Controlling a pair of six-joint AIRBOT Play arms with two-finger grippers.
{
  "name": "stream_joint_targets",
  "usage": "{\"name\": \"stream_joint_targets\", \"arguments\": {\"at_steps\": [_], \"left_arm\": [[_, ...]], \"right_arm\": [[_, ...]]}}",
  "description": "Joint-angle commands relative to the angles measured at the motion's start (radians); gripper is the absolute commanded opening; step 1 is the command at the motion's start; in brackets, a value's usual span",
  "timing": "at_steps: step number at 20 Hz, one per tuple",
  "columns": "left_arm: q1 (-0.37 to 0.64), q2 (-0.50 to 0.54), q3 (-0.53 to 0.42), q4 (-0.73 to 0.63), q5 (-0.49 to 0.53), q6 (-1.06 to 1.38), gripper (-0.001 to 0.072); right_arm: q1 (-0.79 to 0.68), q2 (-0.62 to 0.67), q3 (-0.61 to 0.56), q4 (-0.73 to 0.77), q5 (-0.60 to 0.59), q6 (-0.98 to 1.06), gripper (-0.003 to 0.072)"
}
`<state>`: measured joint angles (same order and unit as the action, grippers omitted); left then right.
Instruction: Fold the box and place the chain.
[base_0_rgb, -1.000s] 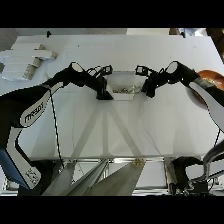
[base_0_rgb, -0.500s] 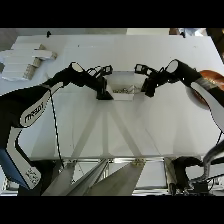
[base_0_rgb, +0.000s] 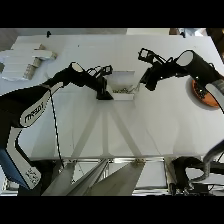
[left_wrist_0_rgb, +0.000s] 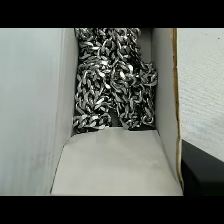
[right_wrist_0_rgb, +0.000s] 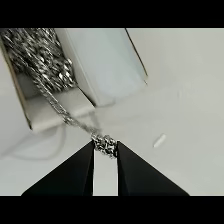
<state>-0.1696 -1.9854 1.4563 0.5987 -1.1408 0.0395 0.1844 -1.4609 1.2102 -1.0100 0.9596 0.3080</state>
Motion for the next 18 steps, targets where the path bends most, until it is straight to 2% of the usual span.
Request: {"name": "stream_joint_targets", "arguments": {"at_steps": [1, 4, 7, 9, 11, 16, 17, 18], "left_arm": [[0.0, 0.0, 0.0, 0.0, 0.0, 0.0, 0.0533], [0.0, 0.0, 0.0, 0.0, 0.0, 0.0, 0.0533], [0.0, 0.0, 0.0, 0.0, 0.0, 0.0, 0.0533], [0.0, 0.0, 0.0, 0.0, 0.0, 0.0, 0.0533], [0.0, 0.0, 0.0, 0.0, 0.0, 0.0, 0.0533], [0.0, 0.0, 0.0, 0.0, 0.0, 0.0, 0.0533], [0.0, 0.0, 0.0, 0.0, 0.0, 0.0, 0.0533], [0.0, 0.0, 0.0, 0.0, 0.0, 0.0, 0.0533]], "right_arm": [[0.06, 0.021, 0.001, 0.024, 0.001, 0.007, 0.0012], [0.139, 0.021, 0.001, 0.024, -0.028, 0.006, 0.0011], [0.222, 0.021, 0.001, 0.022, -0.118, 0.006, 0.0008], [0.257, 0.018, 0.001, 0.022, -0.18, 0.008, 0.0008], [0.269, 0.003, 0.001, 0.019, -0.193, 0.033, 0.0008], [0.268, -0.071, 0.001, -0.174, -0.182, 0.299, 0.0019], [0.268, -0.08, 0.001, -0.19, -0.18, 0.325, 0.011], [0.268, -0.084, 0.001, -0.189, -0.175, 0.328, 0.0254]]}}
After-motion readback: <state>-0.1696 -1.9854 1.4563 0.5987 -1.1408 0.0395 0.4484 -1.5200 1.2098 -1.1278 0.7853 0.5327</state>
